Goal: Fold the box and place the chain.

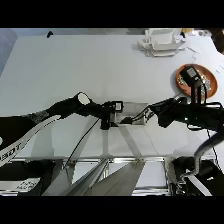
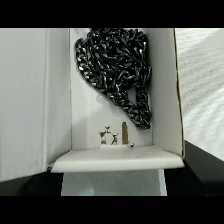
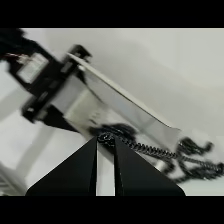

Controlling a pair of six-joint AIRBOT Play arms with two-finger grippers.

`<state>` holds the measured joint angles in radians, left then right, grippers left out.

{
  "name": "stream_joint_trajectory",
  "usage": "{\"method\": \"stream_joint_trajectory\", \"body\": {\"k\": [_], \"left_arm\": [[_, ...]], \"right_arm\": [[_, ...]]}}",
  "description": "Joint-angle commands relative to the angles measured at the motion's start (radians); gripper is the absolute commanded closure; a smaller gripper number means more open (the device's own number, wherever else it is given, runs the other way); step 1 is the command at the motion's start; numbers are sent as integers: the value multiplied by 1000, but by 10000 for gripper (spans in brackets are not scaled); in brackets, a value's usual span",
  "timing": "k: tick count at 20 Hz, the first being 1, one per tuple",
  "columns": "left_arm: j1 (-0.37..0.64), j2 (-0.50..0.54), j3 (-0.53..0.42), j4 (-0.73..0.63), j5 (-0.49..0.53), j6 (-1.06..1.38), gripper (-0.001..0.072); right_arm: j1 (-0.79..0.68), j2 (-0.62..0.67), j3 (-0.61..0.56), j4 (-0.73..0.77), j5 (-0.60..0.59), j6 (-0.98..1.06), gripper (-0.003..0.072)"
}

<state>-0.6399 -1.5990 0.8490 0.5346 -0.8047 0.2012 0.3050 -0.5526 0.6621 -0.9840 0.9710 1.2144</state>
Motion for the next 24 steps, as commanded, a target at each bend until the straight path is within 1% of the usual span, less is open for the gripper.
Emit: {"method": "stream_joint_trajectory", "body": {"k": [1, 5, 10, 17, 21, 24], "left_arm": [[0, 0, -1, 0, 0, 0, 438], [0, 0, -1, 0, 0, 0, 438], [0, 0, -1, 0, 0, 0, 438], [0, 0, -1, 0, 0, 0, 438], [0, 0, -1, 0, 0, 0, 438], [0, 0, -1, 0, 0, 0, 438]], "right_arm": [[0, 24, 1, 186, -7, -116, 669], [0, 24, 0, 199, -6, -125, 669], [0, 8, -3, 200, 34, -163, 669], [2, -117, -42, 204, 36, -231, 669], [77, -189, -42, 198, 28, -258, 669], [142, -229, -43, 200, -28, -255, 669]]}}
